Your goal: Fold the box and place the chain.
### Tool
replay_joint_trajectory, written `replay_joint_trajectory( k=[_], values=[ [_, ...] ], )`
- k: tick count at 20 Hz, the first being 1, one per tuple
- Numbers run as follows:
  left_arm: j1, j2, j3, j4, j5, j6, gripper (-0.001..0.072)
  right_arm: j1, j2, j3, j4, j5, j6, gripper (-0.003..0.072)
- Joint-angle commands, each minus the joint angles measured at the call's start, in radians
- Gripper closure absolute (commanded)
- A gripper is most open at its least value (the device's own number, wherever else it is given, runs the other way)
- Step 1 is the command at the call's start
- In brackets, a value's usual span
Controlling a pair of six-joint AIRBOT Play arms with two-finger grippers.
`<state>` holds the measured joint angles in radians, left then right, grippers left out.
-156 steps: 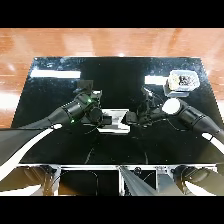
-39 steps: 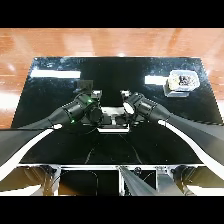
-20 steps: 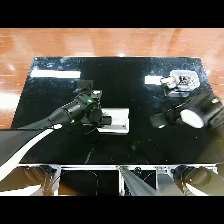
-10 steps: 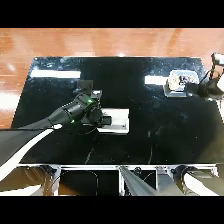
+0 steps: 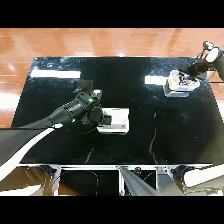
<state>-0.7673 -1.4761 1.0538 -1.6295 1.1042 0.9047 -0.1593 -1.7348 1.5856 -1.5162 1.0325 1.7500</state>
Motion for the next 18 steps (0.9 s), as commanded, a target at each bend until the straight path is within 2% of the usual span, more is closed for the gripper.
replay_joint_trajectory(
  k=[1,16,18],
  values=[
    [0.001,0.001,0.002,-0.002,0.001,0.000,0.0691,-0.004,-0.118,0.103,0.083,0.014,0.021,0.0201],
    [0.000,0.001,0.002,-0.003,0.003,0.000,0.0691,-0.009,-0.171,0.108,0.129,0.007,0.006,0.0209],
    [0.000,0.001,0.002,-0.003,0.003,0.000,0.0691,-0.009,-0.171,0.108,0.156,0.014,-0.015,0.0663]
  ],
)
